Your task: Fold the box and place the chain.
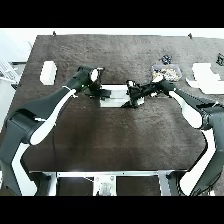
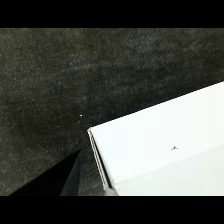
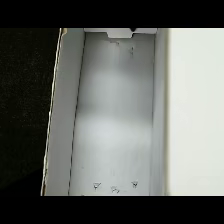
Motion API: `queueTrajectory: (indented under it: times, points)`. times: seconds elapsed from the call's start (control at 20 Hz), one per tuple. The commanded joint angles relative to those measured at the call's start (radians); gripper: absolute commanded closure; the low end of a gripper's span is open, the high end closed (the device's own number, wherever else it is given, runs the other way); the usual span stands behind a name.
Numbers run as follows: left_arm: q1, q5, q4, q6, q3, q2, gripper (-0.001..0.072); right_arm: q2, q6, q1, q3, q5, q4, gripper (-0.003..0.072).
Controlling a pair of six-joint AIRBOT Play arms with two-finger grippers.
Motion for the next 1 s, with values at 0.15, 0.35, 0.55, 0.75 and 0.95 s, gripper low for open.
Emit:
queueTrajectory:
  times: [0.15,0.35,0.55,0.75,0.95]
  points:
    - [-0.010,-0.056,0.023,-0.002,0.030,-0.034,0.0362,0.000,0.000,0.000,0.000,0.000,0.000,0.0102]
    - [-0.010,-0.074,0.032,-0.001,0.048,-0.045,0.0365,0.000,0.000,0.000,0.000,0.000,0.000,0.0102]
    - [-0.010,-0.072,0.035,0.000,0.048,-0.045,0.0687,0.000,0.000,0.000,0.000,0.000,0.000,0.0101]
    - [-0.010,-0.072,0.035,0.000,0.050,-0.045,0.0686,0.000,0.000,0.001,0.000,0.000,0.000,0.0102]
    - [-0.010,-0.061,0.035,0.000,0.056,-0.045,0.0275,0.000,0.000,0.000,0.000,0.000,0.000,0.0101]
